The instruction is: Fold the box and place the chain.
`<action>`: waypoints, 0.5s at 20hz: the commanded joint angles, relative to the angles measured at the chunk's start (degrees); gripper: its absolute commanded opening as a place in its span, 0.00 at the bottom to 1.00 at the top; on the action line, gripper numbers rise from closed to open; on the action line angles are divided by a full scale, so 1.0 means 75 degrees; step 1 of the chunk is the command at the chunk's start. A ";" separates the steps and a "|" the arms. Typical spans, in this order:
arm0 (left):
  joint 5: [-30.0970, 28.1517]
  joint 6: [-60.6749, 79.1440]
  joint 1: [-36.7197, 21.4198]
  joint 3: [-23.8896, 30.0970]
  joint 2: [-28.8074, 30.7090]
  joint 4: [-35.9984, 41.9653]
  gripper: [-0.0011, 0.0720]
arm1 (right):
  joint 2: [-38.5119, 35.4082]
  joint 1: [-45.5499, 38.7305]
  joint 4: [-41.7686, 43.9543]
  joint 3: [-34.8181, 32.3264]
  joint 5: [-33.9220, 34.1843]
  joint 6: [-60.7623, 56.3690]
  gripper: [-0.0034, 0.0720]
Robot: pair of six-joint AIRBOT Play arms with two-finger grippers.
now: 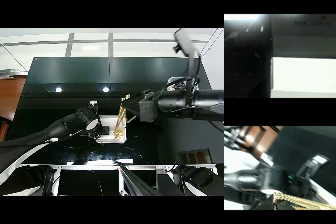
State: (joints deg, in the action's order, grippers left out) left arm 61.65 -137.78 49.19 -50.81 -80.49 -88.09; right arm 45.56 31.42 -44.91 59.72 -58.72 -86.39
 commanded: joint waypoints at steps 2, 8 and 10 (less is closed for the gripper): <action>0.0015 0.0000 0.0003 0.0003 0.0000 0.0012 0.06 | 0.0038 0.0149 -0.0560 -0.0662 0.0052 -0.0405 0.07; -0.0006 0.0000 0.0003 0.0003 0.0000 0.0009 0.06 | 0.0041 0.0303 -0.0522 -0.1291 0.0560 -0.0455 0.07; -0.0009 0.0000 0.0003 0.0003 0.0000 0.0009 0.06 | 0.0041 0.0303 -0.0627 -0.1294 0.0565 -0.0490 0.07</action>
